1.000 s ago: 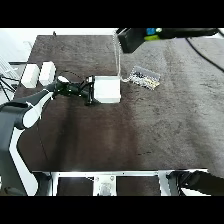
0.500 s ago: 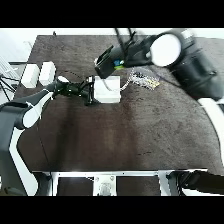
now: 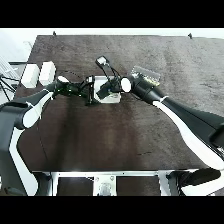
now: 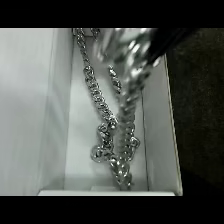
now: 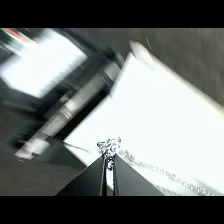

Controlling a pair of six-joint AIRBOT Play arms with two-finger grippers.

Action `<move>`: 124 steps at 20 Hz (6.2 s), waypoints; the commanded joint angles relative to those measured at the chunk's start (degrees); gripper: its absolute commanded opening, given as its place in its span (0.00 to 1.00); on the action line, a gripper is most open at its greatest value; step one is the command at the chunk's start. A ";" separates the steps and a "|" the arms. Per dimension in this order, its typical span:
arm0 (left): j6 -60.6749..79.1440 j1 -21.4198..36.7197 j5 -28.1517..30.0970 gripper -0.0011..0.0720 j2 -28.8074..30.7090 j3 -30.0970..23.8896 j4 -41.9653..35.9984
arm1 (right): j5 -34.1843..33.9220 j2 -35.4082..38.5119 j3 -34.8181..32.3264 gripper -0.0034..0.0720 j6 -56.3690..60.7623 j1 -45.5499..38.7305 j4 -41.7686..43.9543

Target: Fold the box and place the chain.

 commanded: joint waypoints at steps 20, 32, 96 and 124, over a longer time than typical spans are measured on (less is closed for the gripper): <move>0.00 0.02 0.02 0.87 0.02 -0.02 0.00 | -11.23 -5.53 -2.51 0.74 14.99 -22.16 10.19; 0.00 0.02 0.02 0.87 0.02 -0.02 0.00 | -10.93 -13.14 7.76 0.06 13.18 -20.46 14.84; 0.00 0.02 0.02 0.87 0.02 -0.02 0.00 | -4.83 6.51 -8.46 0.54 30.29 -16.79 -12.26; 0.02 0.02 0.00 0.87 0.04 -0.02 -0.02 | 4.52 9.73 7.23 0.06 20.46 -13.57 -12.70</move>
